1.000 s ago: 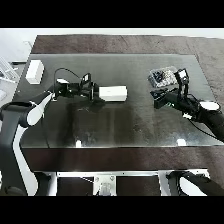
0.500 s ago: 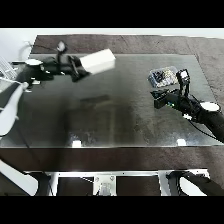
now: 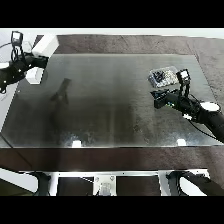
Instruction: Fold the box and place the chain.
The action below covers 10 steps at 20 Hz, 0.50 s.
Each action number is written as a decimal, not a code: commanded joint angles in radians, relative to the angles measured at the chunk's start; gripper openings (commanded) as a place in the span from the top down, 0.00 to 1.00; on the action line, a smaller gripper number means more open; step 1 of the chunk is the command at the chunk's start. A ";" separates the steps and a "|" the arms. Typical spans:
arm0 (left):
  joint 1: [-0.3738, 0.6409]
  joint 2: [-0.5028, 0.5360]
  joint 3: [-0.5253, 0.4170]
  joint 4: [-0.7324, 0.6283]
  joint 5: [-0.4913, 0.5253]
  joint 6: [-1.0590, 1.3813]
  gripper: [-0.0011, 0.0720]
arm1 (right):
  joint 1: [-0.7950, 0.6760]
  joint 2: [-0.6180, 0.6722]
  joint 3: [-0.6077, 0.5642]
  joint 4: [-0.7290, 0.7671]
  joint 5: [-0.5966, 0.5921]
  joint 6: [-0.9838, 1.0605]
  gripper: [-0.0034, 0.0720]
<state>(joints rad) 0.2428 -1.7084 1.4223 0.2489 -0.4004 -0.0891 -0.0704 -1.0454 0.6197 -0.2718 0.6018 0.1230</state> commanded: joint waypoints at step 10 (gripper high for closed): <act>-0.010 -0.090 -0.088 -0.024 0.143 -0.193 0.97 | 0.002 0.000 0.000 0.037 0.005 0.002 0.95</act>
<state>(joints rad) 0.2359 -1.7744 1.3411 0.2272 -0.3054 -0.2127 -0.0700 -1.0454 0.6197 -0.2447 0.6025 0.1246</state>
